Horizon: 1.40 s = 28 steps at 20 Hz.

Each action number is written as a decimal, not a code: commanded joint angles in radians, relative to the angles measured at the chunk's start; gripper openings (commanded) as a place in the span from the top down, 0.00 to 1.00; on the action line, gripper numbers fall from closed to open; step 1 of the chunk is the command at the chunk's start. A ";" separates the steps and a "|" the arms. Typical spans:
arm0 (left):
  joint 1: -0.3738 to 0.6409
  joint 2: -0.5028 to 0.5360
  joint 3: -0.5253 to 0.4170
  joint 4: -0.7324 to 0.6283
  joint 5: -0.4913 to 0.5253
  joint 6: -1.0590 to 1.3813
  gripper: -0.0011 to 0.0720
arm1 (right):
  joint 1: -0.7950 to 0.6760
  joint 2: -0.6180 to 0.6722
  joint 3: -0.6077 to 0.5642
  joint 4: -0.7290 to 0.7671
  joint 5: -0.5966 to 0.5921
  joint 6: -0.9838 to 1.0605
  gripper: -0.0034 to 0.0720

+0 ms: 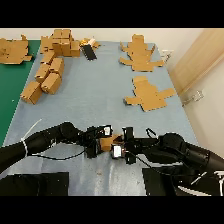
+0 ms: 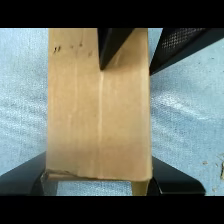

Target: Fold the box.

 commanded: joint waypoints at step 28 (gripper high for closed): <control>0.000 0.001 0.000 0.001 0.000 0.002 0.27 | 0.009 0.094 0.010 -0.046 -0.066 0.177 0.61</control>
